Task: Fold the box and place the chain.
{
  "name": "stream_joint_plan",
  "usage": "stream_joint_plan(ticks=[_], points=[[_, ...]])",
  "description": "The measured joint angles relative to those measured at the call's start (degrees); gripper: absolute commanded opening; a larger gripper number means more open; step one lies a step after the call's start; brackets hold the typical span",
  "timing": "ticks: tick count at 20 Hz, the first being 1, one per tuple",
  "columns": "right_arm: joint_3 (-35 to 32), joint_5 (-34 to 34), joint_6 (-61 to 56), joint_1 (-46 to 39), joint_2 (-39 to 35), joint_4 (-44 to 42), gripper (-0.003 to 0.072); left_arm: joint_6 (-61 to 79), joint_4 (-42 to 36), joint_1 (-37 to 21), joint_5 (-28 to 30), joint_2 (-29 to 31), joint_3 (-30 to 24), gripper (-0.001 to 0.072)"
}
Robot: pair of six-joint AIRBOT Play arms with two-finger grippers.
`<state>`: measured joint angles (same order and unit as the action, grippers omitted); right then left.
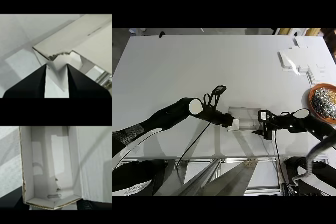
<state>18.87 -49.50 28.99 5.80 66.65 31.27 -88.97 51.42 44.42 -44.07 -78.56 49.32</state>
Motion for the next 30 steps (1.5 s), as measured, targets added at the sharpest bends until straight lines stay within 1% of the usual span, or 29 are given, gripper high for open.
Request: stream_joint_plan(ticks=[3,6,9,12,15,18,22,30], points=[[0.0,0.0,0.0,0.0,0.0,0.0,0.0415,-6.71,5.16,1.29,-0.63,-0.61,1.6,0.0299],[0.0,0.0,0.02,0.0,0.0,-0.02,0.0415,-13.2,10.05,2.84,-2.91,-2.14,4.7,0.0296],[0.0,0.0,0.0,0.0,0.0,0.0,0.0415,-19.63,15.28,4.98,-6.62,-4.76,9.22,0.0291],[0.0,-0.02,0.02,0.0,0.0,0.0,0.0415,-25.09,19.61,6.91,-11.56,-8.26,14.58,0.0291],[0.02,-0.07,0.02,-0.02,0.0,0.02,0.0415,-28.44,22.01,8.41,-16.85,-11.89,20.11,0.0291],[0.04,-0.04,-0.02,-0.04,-0.02,0.07,0.0415,-31.56,23.69,9.4,-19.82,-14.21,23.93,0.0291],[0.02,-0.02,-0.13,-0.04,-0.02,-0.02,0.0415,-37.0,26.4,9.73,-21.55,-15.21,25.81,0.0291],[0.0,0.09,0.07,0.0,0.0,-0.04,0.0415,-42.8,29.2,10.21,-24.65,-15.63,26.45,0.029]])
